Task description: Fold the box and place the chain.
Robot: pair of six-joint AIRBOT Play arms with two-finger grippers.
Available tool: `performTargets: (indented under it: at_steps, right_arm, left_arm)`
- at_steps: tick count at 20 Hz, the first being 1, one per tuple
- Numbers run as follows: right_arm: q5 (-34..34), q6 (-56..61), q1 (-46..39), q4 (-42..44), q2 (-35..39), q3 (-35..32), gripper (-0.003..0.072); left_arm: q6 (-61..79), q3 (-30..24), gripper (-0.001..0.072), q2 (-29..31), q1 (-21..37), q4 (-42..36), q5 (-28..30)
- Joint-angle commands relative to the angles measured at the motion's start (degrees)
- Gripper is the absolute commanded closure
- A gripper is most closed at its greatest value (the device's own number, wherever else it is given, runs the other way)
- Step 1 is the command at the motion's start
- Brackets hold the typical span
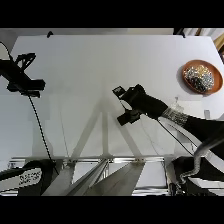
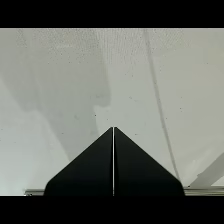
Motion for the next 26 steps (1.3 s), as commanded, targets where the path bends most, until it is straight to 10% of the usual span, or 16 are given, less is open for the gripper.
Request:
performTargets:
  at_steps: [1, 11, 13, 16, 18, 26]
  right_arm:
    - [1.09, -2.34, -0.66, -3.69, 0.26, 0.09, 0.0681]
    - [12.22, -13.35, -42.23, -15.69, 22.23, 0.09, 0.0664]
    - [13.09, -20.11, -53.48, -15.45, 22.64, 0.07, 0.0369]
    - [12.0, -26.29, -65.64, -14.71, 21.99, 0.07, 0.0315]
    - [9.33, -28.13, -70.66, -13.84, 20.63, 0.07, 0.0105]
    - [10.78, -36.24, -73.85, -22.86, 6.25, 0.07, 0.0111]
  left_arm:
    - [0.0, -0.02, 0.0699, -0.04, 0.04, 0.0, -0.02]
    - [0.0, -0.02, 0.0699, -0.04, 0.02, 0.0, 0.0]
    - [0.0, -0.02, 0.0699, -0.04, 0.04, 0.0, -0.02]
    - [0.0, -0.02, 0.0699, -0.04, 0.04, 0.0, 0.0]
    - [0.0, -0.02, 0.0699, -0.04, 0.02, 0.0, 0.0]
    - [0.0, -0.02, 0.0699, -0.02, 0.04, 0.0, 0.0]
